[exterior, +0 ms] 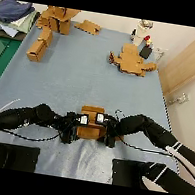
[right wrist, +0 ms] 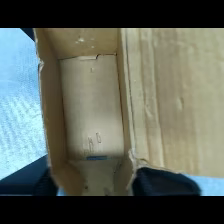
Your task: Fold the box.
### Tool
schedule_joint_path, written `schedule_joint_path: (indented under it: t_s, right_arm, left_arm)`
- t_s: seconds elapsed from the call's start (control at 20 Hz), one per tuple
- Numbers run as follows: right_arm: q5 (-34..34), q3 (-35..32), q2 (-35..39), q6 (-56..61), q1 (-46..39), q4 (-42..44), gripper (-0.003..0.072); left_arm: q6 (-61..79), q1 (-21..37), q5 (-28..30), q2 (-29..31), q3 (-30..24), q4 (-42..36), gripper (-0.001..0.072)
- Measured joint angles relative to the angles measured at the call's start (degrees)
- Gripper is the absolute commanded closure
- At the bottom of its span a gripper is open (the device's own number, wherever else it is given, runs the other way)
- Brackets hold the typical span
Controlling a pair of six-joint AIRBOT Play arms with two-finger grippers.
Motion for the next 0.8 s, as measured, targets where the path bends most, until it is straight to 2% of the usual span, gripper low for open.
schedule_joint_path:
  t_s: [0.4, 0.8]
  right_arm:
    - [-3.41, 0.94, 1.33, 0.92, -0.02, -2.08, -0.0026]
    - [-4.42, 2.14, 9.11, 12.20, -1.22, -12.09, -0.0024]
  left_arm:
    - [0.17, 0.00, -0.07, 0.00, 0.00, 0.09, 0.0183]
    - [-0.04, 0.00, 0.00, -0.02, 0.00, -0.04, 0.0183]
